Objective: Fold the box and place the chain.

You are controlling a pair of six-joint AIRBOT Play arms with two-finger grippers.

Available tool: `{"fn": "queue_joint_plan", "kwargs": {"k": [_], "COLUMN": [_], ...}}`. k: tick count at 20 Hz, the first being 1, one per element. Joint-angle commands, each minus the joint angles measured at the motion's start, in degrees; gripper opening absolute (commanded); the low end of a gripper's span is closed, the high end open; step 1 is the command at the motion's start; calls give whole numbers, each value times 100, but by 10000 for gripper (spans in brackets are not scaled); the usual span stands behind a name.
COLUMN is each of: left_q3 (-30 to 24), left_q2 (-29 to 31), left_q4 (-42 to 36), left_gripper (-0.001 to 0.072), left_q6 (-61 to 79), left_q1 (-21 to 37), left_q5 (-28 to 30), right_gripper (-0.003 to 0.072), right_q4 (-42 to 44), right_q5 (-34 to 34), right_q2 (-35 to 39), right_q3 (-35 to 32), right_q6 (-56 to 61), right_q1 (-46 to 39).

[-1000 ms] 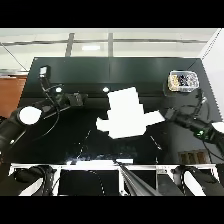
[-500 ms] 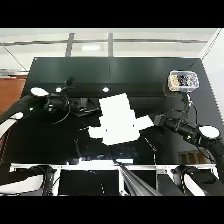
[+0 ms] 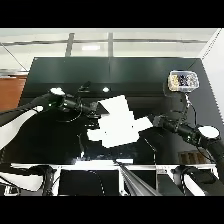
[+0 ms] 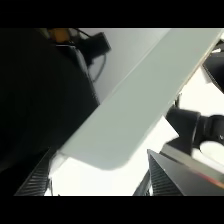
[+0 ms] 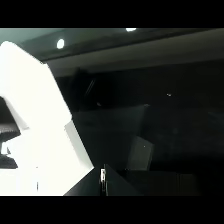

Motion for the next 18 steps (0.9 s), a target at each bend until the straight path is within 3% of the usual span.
{"fn": "queue_joint_plan", "kwargs": {"k": [1,3,6,9,11,13,14,16,17,18], "left_q3": [315,380,498,804,966,1058,1084,1113,1119,1119], "left_q2": [-348,-428,-496,-520,-520,-520,-518,-518,-514,-490], "left_q4": [208,247,619,1327,1504,1508,1510,1532,1530,1561], "left_gripper": [706,700,677,436,147,48,31,30,30,29], "left_q6": [122,570,898,894,925,955,957,951,946,883], "left_q1": [-122,-144,-308,-623,-721,-699,-675,-632,-612,-595], "left_q5": [-732,-1163,-1266,-1257,-1241,-1244,-1257,-1285,-1314,-1357], "right_gripper": [19,19,19,19,19,21,83,514,644,642], "right_q4": [-2,-24,-26,-129,-136,-280,-396,-531,-804,-1270], "right_q5": [0,0,11,13,33,42,57,212,350,588], "right_q2": [4,4,4,4,4,4,4,4,4,4], "right_q3": [-2,-2,-2,-2,-2,-2,-2,35,140,337], "right_q6": [2,0,2,2,2,2,31,44,44,44], "right_q1": [4,4,4,4,4,4,2,0,-13,-48]}}
